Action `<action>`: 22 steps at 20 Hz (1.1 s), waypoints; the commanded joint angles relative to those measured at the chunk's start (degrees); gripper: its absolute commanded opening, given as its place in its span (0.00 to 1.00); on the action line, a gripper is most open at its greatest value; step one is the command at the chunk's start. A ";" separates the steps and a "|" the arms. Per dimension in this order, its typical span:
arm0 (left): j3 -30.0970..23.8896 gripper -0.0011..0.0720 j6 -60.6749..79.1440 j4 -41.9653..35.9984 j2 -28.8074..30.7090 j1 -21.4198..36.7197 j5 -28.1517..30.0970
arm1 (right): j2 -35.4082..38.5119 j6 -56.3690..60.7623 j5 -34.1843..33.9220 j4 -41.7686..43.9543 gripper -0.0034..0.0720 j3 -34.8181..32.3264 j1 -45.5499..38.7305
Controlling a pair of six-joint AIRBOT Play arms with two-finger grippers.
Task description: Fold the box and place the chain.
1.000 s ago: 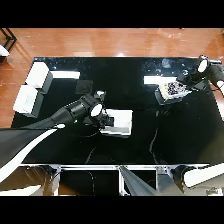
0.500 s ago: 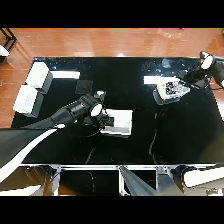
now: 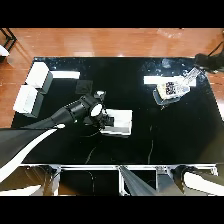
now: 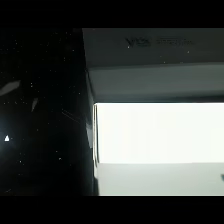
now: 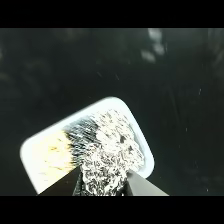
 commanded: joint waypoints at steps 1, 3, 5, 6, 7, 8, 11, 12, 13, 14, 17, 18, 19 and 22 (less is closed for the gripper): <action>-0.02 0.04 0.04 -0.02 -0.02 -0.02 -0.50 | 8.50 -3.98 3.74 4.31 0.07 0.04 0.02; -0.02 0.04 0.04 0.04 -0.04 -0.02 -0.79 | 12.92 -4.96 9.31 5.05 0.07 -0.02 0.31; -0.02 0.04 0.02 0.02 -0.04 -0.02 -0.76 | 17.77 -6.32 13.29 5.62 0.07 -0.94 1.49; -0.02 0.04 0.04 0.02 -0.04 -0.02 -0.76 | 20.44 -6.29 14.19 6.54 0.07 -2.01 2.58; -0.02 0.04 0.02 0.02 -0.04 -0.02 -0.76 | 22.58 -6.29 15.47 7.96 0.07 -3.10 3.93; -0.02 0.04 0.04 0.04 -0.04 -0.02 -0.76 | 24.50 -6.32 17.64 10.21 0.07 -4.42 5.79; -0.02 0.04 0.04 0.04 -0.04 -0.02 -0.76 | 28.26 -6.29 21.22 16.39 0.07 -8.87 12.66; -0.02 0.04 0.04 0.02 -0.04 -0.02 -0.83 | 28.59 -6.27 21.59 18.40 0.07 -10.05 15.52; -0.02 0.04 0.04 0.04 -0.04 -0.02 -1.01 | 28.59 -6.25 21.66 19.96 0.07 -10.99 18.51; -0.02 0.04 0.04 0.04 -0.04 -0.02 -1.01 | 28.57 -5.62 21.03 20.79 0.07 -12.09 21.81; -0.02 0.04 0.04 0.09 -0.04 -0.02 -1.01 | 28.57 -1.55 16.17 20.96 0.07 -15.91 31.06; -0.02 0.04 0.04 0.11 -0.04 -0.02 -1.01 | 28.48 -0.57 13.53 20.98 0.07 -17.35 33.59; -0.02 0.04 0.04 0.13 -0.04 -0.02 -1.11 | 28.33 0.74 10.75 21.07 0.07 -18.88 35.98; -0.02 0.04 0.04 0.22 -0.04 -0.02 -1.36 | 25.64 1.86 4.26 21.75 0.07 -21.81 42.10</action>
